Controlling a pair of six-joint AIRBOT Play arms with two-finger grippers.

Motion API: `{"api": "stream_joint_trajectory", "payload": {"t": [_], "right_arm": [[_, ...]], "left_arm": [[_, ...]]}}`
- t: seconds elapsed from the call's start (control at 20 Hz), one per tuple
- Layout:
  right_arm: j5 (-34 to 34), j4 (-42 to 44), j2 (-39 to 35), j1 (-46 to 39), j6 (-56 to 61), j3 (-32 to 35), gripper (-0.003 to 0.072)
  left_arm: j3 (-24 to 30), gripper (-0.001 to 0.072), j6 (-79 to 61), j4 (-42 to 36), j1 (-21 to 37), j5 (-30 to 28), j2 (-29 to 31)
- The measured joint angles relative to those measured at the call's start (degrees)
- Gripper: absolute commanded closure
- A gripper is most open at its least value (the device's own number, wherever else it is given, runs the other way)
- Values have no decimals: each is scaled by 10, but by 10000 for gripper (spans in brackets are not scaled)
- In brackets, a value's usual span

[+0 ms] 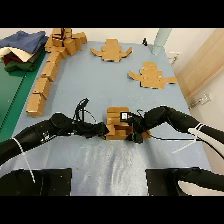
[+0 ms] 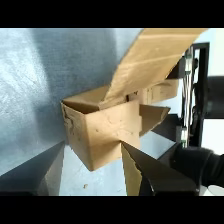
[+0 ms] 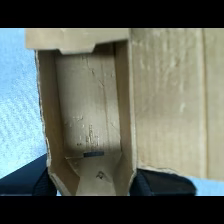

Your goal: Fold the box.

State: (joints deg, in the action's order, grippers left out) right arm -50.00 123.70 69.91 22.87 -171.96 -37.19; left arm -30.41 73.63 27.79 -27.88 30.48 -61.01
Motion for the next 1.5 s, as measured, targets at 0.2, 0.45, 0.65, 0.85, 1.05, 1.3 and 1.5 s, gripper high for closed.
{"api": "stream_joint_trajectory", "payload": {"t": [0.2, 0.45, 0.65, 0.85, 1.05, 1.3, 1.5], "right_arm": [[0, 0, 0, 0, 0, 0, 124], [0, -1, 0, 0, 0, 0, 124], [0, -1, 0, 0, 0, 0, 124], [0, -1, 0, 0, 0, 0, 124], [0, -1, 0, 0, 0, 0, 124], [0, -1, 0, 0, 0, 0, 124], [0, -1, 0, 0, 0, 0, 124]], "left_arm": [[-48, 164, 174, 171, -40, 3, -14], [-145, 164, 363, 378, -105, 64, -85], [-215, 165, 452, 470, -130, 122, -140], [-278, 170, 506, 516, -141, 180, -181], [-340, 171, 558, 569, -162, 259, -226], [-378, 171, 579, 592, -183, 301, -266], [-385, 172, 582, 596, -188, 310, -280]]}}
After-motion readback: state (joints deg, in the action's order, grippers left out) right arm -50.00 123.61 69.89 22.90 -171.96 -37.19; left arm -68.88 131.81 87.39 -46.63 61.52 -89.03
